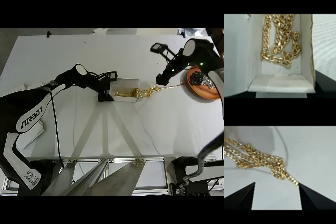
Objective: Fold the box and place the chain.
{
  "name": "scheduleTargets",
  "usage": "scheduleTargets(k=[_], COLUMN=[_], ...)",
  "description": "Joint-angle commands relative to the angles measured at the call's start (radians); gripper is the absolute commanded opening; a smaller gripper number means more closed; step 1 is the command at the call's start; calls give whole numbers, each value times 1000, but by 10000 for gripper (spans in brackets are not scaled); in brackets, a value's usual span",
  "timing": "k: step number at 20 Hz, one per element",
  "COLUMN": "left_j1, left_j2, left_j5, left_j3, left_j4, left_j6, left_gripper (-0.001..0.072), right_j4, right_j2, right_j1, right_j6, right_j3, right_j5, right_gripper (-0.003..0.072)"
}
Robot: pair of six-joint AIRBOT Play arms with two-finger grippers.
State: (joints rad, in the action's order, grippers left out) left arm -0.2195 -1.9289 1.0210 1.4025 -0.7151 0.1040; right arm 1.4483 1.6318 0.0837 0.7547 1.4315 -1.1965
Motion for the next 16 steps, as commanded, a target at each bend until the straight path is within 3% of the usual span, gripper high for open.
scheduleTargets(k=[1,7,9,10,11,12,13,16], left_j1=[0,0,0,0,0,0,0,0], left_j2=[0,0,0,0,0,0,0,0], left_j5=[0,0,0,0,0,0,0,0], left_j3=[1,1,1,1,1,1,1,1], left_j4=[0,0,0,0,0,0,0,0], left_j6=[0,0,0,0,0,0,0,0], left_gripper=[19,19,19,19,19,19,19,19], right_j4=[-89,-146,-137,-136,-136,-136,-136,-141], right_j2=[117,192,199,199,199,199,199,187], right_j1=[14,11,11,11,11,8,5,-20], right_j6=[-210,-293,-293,-293,-293,-293,-291,-221], right_j3=[0,0,0,0,0,0,0,0], right_j5=[45,40,33,29,12,-14,-48,-106], right_gripper=[620,637,598,477,311,89,12,12])
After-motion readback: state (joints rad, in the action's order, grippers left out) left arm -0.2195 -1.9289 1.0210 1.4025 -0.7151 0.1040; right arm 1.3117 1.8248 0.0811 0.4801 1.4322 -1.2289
